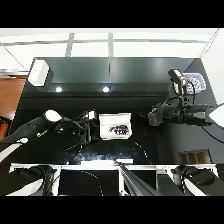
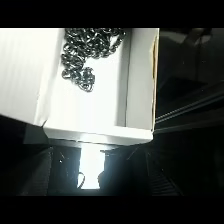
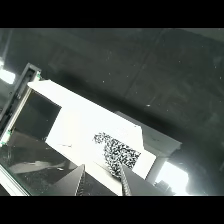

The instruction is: Fold the box and place the chain.

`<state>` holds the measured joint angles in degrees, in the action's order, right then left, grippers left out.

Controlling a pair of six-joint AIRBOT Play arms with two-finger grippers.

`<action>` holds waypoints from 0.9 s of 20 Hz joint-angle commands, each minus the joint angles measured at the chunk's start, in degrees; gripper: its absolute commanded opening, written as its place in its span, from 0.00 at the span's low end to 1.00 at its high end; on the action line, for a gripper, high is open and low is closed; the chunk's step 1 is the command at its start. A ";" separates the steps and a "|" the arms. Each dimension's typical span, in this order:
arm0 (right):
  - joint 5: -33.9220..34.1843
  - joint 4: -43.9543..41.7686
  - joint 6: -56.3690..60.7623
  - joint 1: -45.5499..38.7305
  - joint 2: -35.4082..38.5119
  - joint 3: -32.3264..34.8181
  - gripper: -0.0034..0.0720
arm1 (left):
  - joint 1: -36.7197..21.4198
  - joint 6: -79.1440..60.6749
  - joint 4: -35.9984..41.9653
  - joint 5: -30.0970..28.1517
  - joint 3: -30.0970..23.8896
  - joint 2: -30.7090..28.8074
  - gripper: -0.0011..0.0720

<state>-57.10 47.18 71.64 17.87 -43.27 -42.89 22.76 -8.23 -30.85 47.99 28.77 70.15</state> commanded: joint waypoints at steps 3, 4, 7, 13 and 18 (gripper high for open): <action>0.61 -0.04 -0.04 0.04 0.00 0.00 0.41 | 1.27 -0.44 0.13 -1.51 0.37 0.57 0.99; 0.61 -0.02 -0.07 0.04 0.00 0.02 0.41 | 1.55 -0.50 0.44 -2.84 0.44 0.57 0.98; 0.66 -0.04 -0.07 0.04 -0.02 0.13 0.41 | 2.97 -0.55 0.20 -4.55 0.55 0.59 0.98; 0.66 -0.02 -0.11 0.04 -0.04 0.13 0.41 | 3.69 -0.55 0.22 -5.57 0.76 0.61 0.98; 0.61 0.11 -0.74 0.04 -0.04 0.13 0.41 | 3.96 -0.74 0.17 -5.51 1.97 1.86 0.98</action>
